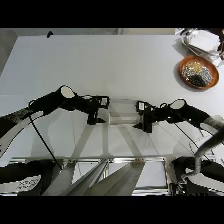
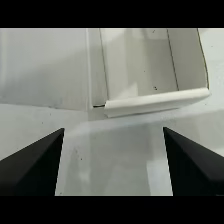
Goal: Fold the box and place the chain.
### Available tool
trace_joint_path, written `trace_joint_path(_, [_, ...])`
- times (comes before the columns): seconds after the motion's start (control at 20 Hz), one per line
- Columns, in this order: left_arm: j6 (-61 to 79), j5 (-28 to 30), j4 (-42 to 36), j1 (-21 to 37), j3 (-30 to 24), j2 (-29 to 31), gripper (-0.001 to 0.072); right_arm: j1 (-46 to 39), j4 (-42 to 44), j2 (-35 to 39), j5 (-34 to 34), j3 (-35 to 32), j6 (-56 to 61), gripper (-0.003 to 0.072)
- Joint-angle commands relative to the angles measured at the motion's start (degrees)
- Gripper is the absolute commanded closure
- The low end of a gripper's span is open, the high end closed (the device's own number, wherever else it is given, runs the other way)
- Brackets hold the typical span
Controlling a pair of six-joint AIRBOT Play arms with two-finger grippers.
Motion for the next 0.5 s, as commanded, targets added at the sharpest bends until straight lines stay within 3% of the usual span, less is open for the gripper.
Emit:
trace_joint_path(0.0, [0.3, 0.1, -1.5, -1.0, -0.4, -0.3, 0.0006, 0.0, 0.0, 0.0, 0.0, 0.1, 0.0, 0.0282])
trace_joint_path(0.3, [0.6, 0.9, -1.7, -1.8, -3.6, -0.1, 0.0006, 0.0, 0.0, 0.0, 0.0, 0.1, 0.0, 0.0282])
trace_joint_path(0.45, [0.6, 2.1, -5.7, -2.3, -3.6, -0.2, 0.0006, 0.0, 0.0, 0.0, 0.0, 0.1, 0.0, 0.0282])
